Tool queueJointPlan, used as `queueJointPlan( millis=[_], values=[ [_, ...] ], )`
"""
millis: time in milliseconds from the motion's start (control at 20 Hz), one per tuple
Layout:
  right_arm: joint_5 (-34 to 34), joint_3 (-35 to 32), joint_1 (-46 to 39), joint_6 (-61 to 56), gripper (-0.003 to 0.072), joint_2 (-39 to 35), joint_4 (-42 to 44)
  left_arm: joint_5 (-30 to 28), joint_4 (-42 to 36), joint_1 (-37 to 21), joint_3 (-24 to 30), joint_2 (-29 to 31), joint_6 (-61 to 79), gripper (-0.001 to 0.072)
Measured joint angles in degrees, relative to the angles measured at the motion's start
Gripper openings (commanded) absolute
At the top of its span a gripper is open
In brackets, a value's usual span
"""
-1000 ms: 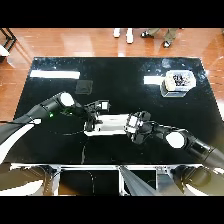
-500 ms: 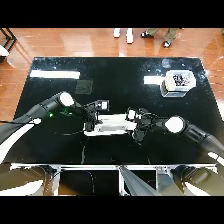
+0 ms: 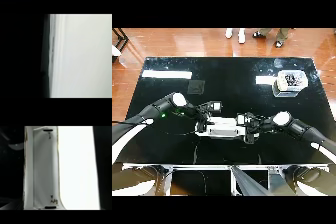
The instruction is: Fold the box and place the chain.
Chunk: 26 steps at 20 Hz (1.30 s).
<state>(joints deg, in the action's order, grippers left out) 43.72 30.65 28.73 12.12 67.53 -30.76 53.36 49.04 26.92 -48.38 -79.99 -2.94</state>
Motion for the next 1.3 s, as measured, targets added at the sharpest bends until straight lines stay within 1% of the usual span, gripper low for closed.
queueJointPlan(
  millis=[350, 600, 1300],
  values=[
    [-2.64, -2.43, -0.07, 1.62, 0.0694, 1.36, 0.87, -0.20, 0.20, 0.07, 0.00, 0.00, -1.88, 0.0015],
    [-4.57, -2.71, -0.13, 1.51, 0.0694, 1.49, 2.45, 0.70, 0.90, 0.04, 0.00, 0.00, -3.65, 0.0015],
    [-6.36, -2.75, -0.13, 0.85, 0.0694, 1.53, 3.52, 1.05, 1.68, 0.04, -0.02, 0.00, -4.85, 0.0015]
  ],
)
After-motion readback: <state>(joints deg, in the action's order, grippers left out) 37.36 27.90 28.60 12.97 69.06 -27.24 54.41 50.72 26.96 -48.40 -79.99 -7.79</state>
